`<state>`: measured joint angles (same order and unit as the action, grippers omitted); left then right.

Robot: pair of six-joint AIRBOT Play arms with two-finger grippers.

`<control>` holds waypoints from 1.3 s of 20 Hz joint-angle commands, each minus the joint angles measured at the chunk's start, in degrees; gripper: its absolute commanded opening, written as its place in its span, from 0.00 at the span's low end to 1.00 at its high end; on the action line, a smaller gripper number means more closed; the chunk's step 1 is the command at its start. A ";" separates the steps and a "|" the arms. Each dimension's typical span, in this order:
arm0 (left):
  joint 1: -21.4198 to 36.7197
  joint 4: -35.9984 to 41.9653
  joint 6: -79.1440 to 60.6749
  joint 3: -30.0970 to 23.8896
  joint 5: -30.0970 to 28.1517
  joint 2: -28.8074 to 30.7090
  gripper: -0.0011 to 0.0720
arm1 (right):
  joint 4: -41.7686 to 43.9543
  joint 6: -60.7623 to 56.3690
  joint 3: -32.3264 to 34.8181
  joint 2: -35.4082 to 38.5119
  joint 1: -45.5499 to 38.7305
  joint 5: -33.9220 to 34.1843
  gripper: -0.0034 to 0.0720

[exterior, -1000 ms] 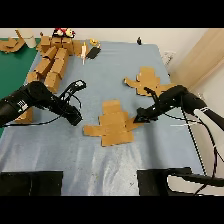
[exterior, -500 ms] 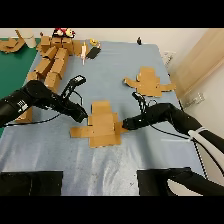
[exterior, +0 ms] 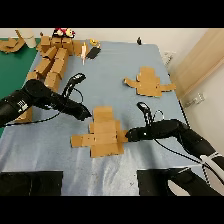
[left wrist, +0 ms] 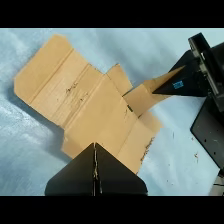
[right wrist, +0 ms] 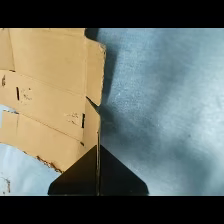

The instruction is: Fold the box.

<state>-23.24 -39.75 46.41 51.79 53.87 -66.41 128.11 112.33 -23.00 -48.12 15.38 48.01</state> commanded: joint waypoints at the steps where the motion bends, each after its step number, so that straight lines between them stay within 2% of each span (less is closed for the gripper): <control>1: 0.02 1.36 3.21 0.04 -1.07 -0.02 0.03 | -1.27 -0.37 2.10 2.23 0.09 0.83 0.04; 3: 0.07 0.76 4.15 0.04 -1.36 -0.13 0.03 | -1.25 -0.37 2.64 2.23 0.09 0.81 0.04; 4: 0.13 0.04 4.20 0.02 -1.14 -0.46 0.19 | -1.25 -0.35 2.97 2.25 0.09 0.79 0.04; 5: 0.13 -0.09 4.74 -0.11 -1.25 -1.07 0.68 | -1.25 -0.31 3.19 2.25 0.09 0.83 0.04; 6: 0.13 -0.11 5.95 -0.33 -1.64 -1.90 0.68 | -1.25 -0.20 3.39 2.25 0.11 0.83 0.04; 7: 0.13 -0.09 6.08 -0.57 -1.57 -3.08 0.58 | -1.25 0.20 3.41 2.25 0.11 0.94 0.04; 15: 0.13 2.12 6.05 -0.55 -0.76 -14.34 0.58 | -1.20 5.27 3.45 2.80 0.68 1.27 0.04; 21: 2.78 3.10 6.75 -0.55 -1.01 -15.80 0.58 | -1.22 5.18 4.42 5.35 2.86 -0.09 0.04; 26: 4.28 8.33 2.14 -0.55 1.31 -17.00 0.58 | -1.16 5.18 5.11 5.33 2.86 -0.59 0.04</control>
<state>-19.64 -34.37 51.31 51.24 53.54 -82.50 126.89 117.45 -18.17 -42.94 18.11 47.92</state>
